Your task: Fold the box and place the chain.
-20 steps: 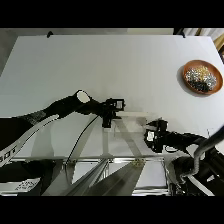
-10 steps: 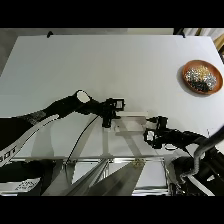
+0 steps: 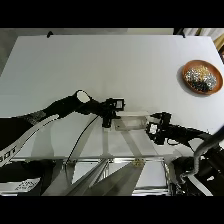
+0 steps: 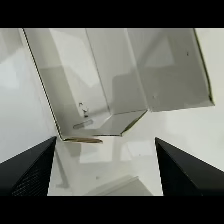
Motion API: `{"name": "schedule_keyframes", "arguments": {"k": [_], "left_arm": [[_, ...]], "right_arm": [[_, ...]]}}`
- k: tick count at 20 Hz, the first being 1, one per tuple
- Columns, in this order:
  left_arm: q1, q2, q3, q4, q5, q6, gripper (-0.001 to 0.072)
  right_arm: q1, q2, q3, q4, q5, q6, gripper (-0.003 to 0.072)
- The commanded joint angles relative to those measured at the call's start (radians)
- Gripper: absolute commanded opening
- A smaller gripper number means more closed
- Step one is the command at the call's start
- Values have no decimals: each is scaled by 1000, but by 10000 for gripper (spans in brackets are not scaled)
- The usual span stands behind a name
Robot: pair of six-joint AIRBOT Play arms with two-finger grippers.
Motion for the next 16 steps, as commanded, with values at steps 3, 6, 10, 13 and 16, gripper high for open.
{"name": "schedule_keyframes", "arguments": {"k": [3,6,10,13,16], "left_arm": [[0,0,0,0,-1,0,13],[0,0,0,0,0,0,13],[0,0,0,0,0,0,13],[0,0,0,0,-1,0,13],[0,0,0,0,-1,1,13]], "right_arm": [[-25,-82,2,147,-3,-130,683],[-25,-130,7,173,-3,-139,683],[-27,-185,34,174,0,-167,683],[-117,-223,88,189,60,-184,683],[-158,-231,100,234,79,-255,683]]}}
